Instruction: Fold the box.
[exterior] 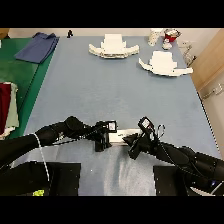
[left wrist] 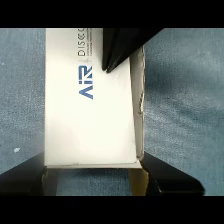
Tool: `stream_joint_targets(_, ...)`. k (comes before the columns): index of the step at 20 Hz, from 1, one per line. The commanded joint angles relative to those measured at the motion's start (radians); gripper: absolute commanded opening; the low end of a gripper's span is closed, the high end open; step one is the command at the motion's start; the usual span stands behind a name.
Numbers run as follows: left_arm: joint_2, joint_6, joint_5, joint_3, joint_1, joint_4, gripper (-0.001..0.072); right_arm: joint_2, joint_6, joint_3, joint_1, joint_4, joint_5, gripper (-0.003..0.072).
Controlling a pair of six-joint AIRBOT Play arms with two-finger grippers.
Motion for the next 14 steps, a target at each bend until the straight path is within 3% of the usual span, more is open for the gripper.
stream_joint_targets(1,0.0,0.0,0.0,0.001,0.001,0.0,0.0517,-0.001,0.001,-0.003,0.001,-0.008,-0.008,0.0017)
stream_joint_targets(14,0.0,0.0,0.0,0.001,0.001,0.0,0.0517,0.018,0.001,0.01,0.0,-0.019,0.0,0.0017)
